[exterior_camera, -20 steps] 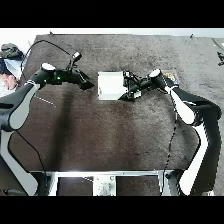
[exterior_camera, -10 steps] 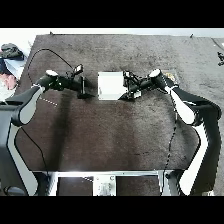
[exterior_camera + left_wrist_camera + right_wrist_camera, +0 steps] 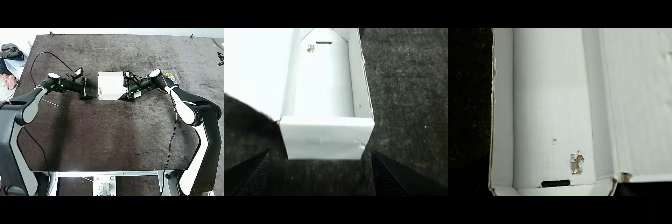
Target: Fold the box and place the chain.
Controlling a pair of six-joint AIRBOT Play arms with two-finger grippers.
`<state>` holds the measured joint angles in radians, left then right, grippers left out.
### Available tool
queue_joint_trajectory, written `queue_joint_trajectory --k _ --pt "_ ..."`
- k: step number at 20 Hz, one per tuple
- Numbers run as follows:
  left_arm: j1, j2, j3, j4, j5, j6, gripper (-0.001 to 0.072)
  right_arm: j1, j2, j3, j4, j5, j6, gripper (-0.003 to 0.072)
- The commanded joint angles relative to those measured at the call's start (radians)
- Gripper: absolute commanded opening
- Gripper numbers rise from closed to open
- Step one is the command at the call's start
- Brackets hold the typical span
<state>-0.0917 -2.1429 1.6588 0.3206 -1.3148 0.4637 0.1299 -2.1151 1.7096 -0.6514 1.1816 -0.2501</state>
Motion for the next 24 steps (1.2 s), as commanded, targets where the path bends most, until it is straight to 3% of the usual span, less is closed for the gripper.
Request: queue_joint_trajectory --k 1,10,13,24 --pt "-0.021 -0.011 0.001 -0.006 0.018 0.018 0.0720 0.000 0.000 0.000 0.000 0.000 0.000 0.0408" --pt "-0.064 -0.016 0.002 0.009 0.101 0.016 0.0720 0.000 0.000 0.000 0.000 0.000 0.000 0.0408" --pt "-0.084 -0.018 0.013 0.008 0.206 0.016 0.0720 0.000 0.000 0.000 0.000 0.000 0.000 0.0408" --pt "-0.102 -0.020 0.028 0.026 0.139 -0.040 0.0720 0.000 0.000 0.000 0.000 0.000 0.000 0.0408"
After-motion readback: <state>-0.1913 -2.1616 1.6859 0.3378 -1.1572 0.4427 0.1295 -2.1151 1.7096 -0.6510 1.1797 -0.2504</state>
